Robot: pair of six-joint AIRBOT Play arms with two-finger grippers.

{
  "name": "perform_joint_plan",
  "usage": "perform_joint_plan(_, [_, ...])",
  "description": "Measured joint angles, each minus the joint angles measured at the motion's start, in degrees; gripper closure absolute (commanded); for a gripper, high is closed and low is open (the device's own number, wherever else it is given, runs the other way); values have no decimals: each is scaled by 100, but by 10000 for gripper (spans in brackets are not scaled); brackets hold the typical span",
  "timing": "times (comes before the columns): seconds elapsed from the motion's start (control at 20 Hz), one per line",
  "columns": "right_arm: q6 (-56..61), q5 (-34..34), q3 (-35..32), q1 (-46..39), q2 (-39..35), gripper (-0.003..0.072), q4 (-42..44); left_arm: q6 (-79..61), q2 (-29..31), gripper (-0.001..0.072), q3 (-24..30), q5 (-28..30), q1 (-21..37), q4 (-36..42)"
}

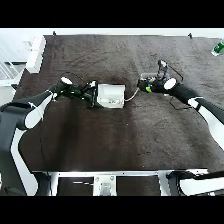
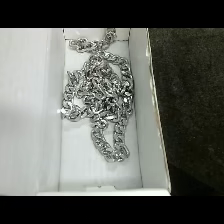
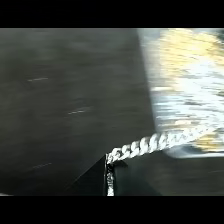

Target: Fold the box and place the chain.

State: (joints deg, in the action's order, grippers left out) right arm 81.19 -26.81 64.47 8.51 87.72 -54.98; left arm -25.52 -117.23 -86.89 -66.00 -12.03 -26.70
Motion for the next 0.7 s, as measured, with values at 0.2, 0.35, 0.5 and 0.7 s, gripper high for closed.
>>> perform_joint_plan(0.2, [-164, -522, 0, 463, -1123, 676, -4, 0, 0, 301, 0, 0, 0, 0])
perform_joint_plan(0.35, [-205, -734, 0, 844, -1919, 676, -15, 0, 0, 301, 0, -2, 0, 0])
perform_joint_plan(0.5, [-197, -815, 0, 1270, -2505, 676, -24, 0, 0, 301, 0, -2, 0, 0])
perform_joint_plan(0.7, [-136, -765, 0, 1801, -2809, 676, -24, 0, 0, 301, 0, -2, 0, 0])
